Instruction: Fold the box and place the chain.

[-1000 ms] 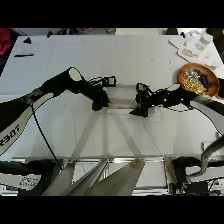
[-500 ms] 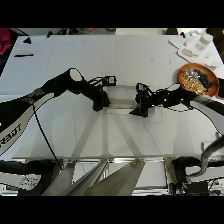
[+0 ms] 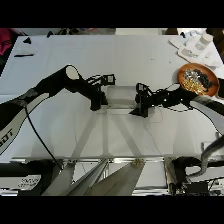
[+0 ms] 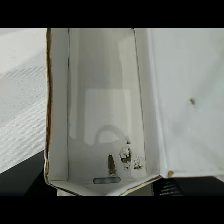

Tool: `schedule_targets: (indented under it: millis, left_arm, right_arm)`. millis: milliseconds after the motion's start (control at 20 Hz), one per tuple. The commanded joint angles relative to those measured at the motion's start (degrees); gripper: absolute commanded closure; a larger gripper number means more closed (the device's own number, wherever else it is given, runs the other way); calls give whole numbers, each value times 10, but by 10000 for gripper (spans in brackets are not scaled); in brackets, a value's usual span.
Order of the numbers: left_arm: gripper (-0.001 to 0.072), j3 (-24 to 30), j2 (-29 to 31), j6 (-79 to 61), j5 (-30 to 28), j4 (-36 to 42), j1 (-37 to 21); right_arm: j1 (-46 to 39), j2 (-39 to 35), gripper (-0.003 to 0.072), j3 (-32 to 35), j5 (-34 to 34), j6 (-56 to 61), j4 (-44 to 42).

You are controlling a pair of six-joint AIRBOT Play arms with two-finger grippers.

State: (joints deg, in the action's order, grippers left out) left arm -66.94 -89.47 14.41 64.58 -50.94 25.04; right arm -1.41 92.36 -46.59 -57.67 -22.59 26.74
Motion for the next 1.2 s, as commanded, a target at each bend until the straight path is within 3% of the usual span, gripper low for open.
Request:
schedule_targets:
  millis: [0, 300, 550, 800, 1150]
  left_arm:
    - [698, 0, 54, 74, 27, -46, -22]
    - [699, 5, 117, 222, 87, -72, -106]
    - [696, 100, 109, 365, 7, -31, -164]
    - [699, 179, 92, 415, -50, 31, -149]
    - [699, 186, 58, 457, -106, 42, -103]
  right_arm:
    - [0, 0, 184, 0, 0, 0, 0]
    - [0, 0, 184, 0, 0, 0, 0]
    - [0, 0, 184, 0, 0, 0, 0]
    - [0, 0, 184, 0, 0, 0, 0]
    - [0, 0, 184, 0, 0, 0, 0]
